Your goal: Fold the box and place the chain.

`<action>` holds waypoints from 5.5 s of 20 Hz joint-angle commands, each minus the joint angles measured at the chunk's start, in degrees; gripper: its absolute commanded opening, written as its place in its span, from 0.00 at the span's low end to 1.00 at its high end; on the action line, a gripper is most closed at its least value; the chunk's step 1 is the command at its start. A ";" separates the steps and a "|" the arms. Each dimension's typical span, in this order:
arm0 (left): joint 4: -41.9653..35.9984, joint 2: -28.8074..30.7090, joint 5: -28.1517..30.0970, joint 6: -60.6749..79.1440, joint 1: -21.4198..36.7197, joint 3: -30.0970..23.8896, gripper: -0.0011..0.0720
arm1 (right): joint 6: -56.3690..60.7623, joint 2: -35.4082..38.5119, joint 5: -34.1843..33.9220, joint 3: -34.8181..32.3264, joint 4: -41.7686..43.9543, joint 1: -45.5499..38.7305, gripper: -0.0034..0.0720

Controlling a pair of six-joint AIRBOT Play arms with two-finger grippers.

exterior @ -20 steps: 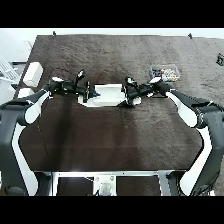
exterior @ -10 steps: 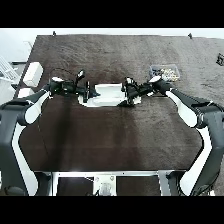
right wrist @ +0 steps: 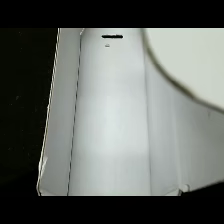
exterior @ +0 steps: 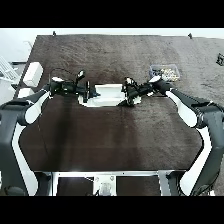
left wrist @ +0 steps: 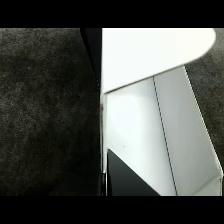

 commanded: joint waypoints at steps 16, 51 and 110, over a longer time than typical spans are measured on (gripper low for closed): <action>-0.02 0.02 0.11 0.00 0.07 0.00 0.05 | -0.22 0.00 0.04 0.04 0.04 0.02 0.89; -1.53 6.25 -25.46 -2.69 10.08 1.49 0.04 | -0.22 0.00 0.04 0.02 0.02 0.04 0.89; -0.66 12.02 22.47 0.85 -5.53 -10.93 0.04 | -0.22 0.00 0.04 -0.02 0.17 0.04 0.89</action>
